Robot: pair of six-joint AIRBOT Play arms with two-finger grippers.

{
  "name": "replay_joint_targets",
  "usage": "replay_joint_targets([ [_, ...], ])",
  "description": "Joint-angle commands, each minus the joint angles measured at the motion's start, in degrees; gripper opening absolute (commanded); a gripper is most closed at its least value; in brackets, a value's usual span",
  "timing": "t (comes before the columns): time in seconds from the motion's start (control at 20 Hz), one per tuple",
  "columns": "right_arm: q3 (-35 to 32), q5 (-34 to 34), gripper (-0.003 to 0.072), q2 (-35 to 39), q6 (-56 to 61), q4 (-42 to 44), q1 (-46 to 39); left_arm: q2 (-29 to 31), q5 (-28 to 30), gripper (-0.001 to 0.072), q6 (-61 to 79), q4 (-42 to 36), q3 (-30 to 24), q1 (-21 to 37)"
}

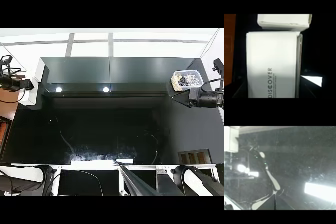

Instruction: Fold the box and place the chain.

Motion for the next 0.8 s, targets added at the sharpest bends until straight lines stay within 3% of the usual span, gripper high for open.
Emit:
replay_joint_targets([
  [0.0, 0.04, 1.11, 0.0010, 0.07, 0.39, 0.11, 0.07, 0.90, -6.38, 0.0713, 0.09, 0.52, 3.78, -0.20],
  [0.3, 2.03, 1.99, 0.0010, 0.13, 0.37, 0.31, 0.07, 6.62, -31.10, 0.0710, -3.69, 0.50, 13.75, -0.17],
  [0.35, 3.39, 3.28, 0.0010, 0.33, 0.17, 0.26, 0.07, 8.39, -33.86, 0.0678, -7.08, 0.50, 14.82, -0.20],
  [0.4, 4.63, 4.28, 0.0010, 0.74, -0.52, 0.02, 0.07, 10.36, -34.82, 0.0535, -11.10, 0.44, 15.19, -0.20],
  [0.5, 6.45, 3.08, 0.0009, 2.43, -0.76, -1.25, 0.09, 15.17, -35.19, 0.0147, -17.20, -1.14, 14.51, -0.22],
  [0.55, 6.71, 1.01, 0.0010, 3.43, -0.74, -2.14, 0.09, 17.46, -34.95, 0.0029, -17.86, -3.37, 13.46, -0.50],
  [0.65, 6.71, -3.17, 0.0009, 4.81, -0.61, -6.25, 1.42, 22.62, -32.22, 0.0027, -17.73, -6.47, 8.98, -2.64],
  [0.75, 6.69, -8.20, 0.0008, 5.51, 2.03, -15.02, 5.27, 29.16, -26.51, 0.0027, -17.31, -6.54, 0.90, -7.56],
])
